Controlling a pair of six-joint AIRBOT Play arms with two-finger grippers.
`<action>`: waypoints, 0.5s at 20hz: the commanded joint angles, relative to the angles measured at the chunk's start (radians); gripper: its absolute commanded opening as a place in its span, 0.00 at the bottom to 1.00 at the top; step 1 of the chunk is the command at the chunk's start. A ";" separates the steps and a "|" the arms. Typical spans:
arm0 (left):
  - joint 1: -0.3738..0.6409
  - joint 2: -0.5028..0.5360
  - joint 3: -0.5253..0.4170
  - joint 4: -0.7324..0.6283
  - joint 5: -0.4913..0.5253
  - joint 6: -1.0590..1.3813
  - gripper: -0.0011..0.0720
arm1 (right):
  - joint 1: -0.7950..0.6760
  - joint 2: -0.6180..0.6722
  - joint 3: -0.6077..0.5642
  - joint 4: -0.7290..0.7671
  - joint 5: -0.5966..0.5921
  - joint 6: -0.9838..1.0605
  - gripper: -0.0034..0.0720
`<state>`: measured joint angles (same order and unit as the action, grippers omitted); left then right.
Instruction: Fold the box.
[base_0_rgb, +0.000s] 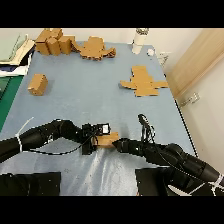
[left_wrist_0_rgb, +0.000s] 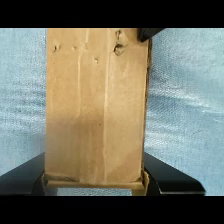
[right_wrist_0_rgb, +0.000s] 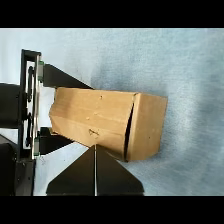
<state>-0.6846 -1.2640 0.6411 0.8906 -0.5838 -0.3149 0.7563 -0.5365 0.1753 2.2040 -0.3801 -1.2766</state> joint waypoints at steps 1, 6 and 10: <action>0.000 0.000 0.000 0.000 0.000 0.000 0.66 | 0.000 -0.001 -0.001 -0.002 -0.014 0.000 0.05; 0.000 0.000 0.000 0.000 0.000 0.000 0.66 | 0.000 -0.001 -0.003 -0.009 -0.013 0.000 0.05; 0.000 0.000 0.000 0.000 0.000 0.000 0.66 | 0.000 -0.001 -0.003 -0.009 -0.013 0.000 0.05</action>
<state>-0.6846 -1.2640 0.6411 0.8906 -0.5838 -0.3153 0.7563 -0.5365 0.1722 2.1948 -0.3931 -1.2766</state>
